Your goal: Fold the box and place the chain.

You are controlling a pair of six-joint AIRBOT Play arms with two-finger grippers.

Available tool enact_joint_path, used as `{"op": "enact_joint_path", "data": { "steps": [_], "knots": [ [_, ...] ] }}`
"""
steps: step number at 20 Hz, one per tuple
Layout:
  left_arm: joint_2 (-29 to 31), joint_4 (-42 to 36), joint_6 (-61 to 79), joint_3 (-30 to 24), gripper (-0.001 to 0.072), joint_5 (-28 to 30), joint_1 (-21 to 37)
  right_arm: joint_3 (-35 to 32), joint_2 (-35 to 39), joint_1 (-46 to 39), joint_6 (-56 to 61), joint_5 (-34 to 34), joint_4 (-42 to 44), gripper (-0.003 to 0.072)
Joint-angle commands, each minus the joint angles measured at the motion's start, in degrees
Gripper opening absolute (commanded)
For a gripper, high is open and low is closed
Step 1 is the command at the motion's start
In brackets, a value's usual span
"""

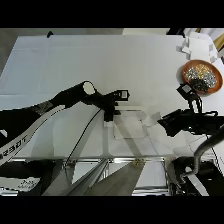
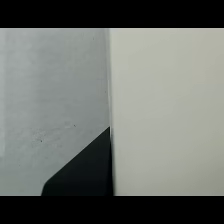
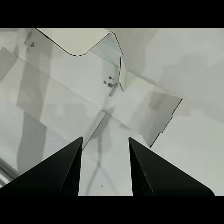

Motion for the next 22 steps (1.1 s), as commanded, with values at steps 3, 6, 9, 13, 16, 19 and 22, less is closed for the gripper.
{"op": "enact_joint_path", "data": {
  "steps": [3,6,9,13,16,19,22],
  "knots": [
    [0.09,3.78,-2.51,1.64,0.0002,-2.16,0.09,0.0,0.04,0.02,0.02,-0.15,0.0,0.0317],
    [0.07,5.18,-3.43,4.24,0.0002,-2.16,0.09,0.0,0.04,0.04,0.02,-1.18,0.02,0.0317],
    [-0.52,5.22,-3.23,4.26,0.0003,-1.92,0.04,0.0,0.04,0.04,0.04,-1.44,0.02,0.0317],
    [-1.92,5.14,-3.26,4.24,0.0004,-1.9,0.0,0.0,0.04,0.02,0.04,-1.44,0.02,0.0317],
    [-1.9,5.14,-3.28,4.24,0.0004,-1.97,0.0,0.0,0.04,0.04,0.04,-1.46,0.02,0.0317],
    [-1.92,5.16,-3.28,4.24,0.0005,-2.1,0.0,0.0,0.04,0.04,0.04,-1.46,0.02,0.0317],
    [-1.9,5.14,-3.5,4.24,0.0005,-2.12,-0.02,0.0,0.04,0.04,0.02,-1.46,0.0,0.0317]
  ]
}}
